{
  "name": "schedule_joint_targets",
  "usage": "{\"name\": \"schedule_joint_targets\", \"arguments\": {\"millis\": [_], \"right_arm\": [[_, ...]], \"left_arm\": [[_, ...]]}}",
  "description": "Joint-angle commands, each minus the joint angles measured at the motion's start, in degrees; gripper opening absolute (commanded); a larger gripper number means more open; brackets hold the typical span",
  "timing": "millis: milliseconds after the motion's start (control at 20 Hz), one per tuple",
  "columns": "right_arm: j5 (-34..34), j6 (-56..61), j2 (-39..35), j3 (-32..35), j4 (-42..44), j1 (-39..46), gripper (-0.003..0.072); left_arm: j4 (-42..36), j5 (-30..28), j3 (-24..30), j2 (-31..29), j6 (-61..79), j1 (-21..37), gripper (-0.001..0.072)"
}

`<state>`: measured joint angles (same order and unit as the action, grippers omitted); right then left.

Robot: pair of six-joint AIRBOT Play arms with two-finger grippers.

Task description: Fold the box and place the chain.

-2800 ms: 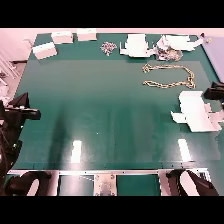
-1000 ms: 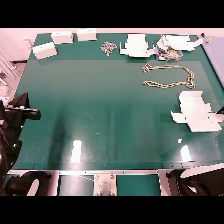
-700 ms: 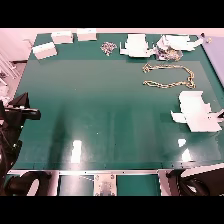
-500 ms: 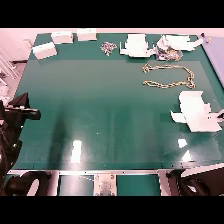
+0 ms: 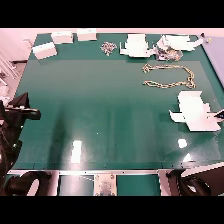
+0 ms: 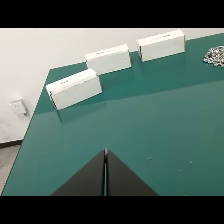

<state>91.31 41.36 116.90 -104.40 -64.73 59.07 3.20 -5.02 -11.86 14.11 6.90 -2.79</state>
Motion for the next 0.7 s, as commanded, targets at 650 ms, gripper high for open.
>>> {"name": "schedule_joint_targets", "arguments": {"millis": [650], "right_arm": [[8.98,-5.03,1.75,-0.02,8.13,-0.48,0.0237]], "left_arm": [[0.00,-0.02,-0.04,-0.04,0.02,0.02,0.0018]]}}
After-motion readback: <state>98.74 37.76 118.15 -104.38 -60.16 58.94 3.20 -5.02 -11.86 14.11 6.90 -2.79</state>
